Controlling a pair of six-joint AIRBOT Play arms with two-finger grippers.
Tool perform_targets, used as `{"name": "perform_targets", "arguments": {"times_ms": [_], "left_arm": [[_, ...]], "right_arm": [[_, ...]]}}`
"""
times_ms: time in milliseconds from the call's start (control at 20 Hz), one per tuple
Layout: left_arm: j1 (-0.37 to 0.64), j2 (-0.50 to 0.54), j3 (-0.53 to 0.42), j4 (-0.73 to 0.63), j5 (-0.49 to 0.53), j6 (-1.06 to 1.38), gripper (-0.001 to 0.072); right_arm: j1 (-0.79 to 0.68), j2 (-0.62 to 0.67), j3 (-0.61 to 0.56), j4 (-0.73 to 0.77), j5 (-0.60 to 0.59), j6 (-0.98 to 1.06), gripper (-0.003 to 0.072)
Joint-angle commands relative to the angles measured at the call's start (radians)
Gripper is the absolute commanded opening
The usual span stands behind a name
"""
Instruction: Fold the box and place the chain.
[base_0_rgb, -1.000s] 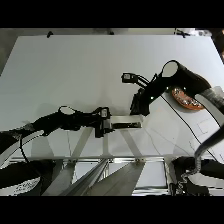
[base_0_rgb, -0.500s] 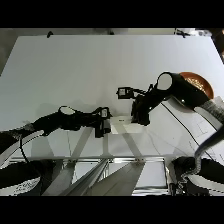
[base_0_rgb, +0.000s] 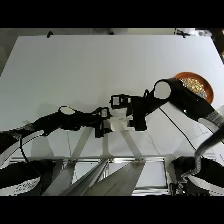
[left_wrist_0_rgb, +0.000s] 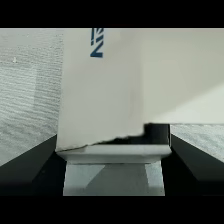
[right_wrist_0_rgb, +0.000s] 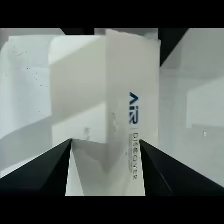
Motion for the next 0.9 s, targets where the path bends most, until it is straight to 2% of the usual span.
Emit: {"name": "perform_targets", "arguments": {"times_ms": [0, 450, 700, 850], "left_arm": [[0.001, 0.001, 0.000, 0.000, 0.000, 0.000, 0.0208], [0.001, 0.001, 0.000, 0.000, 0.000, 0.000, 0.0208], [0.001, 0.001, 0.000, 0.000, 0.000, 0.000, 0.0208], [0.001, 0.001, 0.000, 0.000, 0.000, 0.000, 0.0208]], "right_arm": [[0.032, 0.021, -0.003, -0.013, -0.021, 0.042, 0.0487], [0.037, 0.021, -0.081, -0.114, -0.138, 0.129, 0.0483], [0.037, 0.021, -0.081, -0.109, -0.163, 0.127, 0.0401], [0.037, 0.021, -0.081, -0.071, -0.158, 0.127, 0.0401]]}}
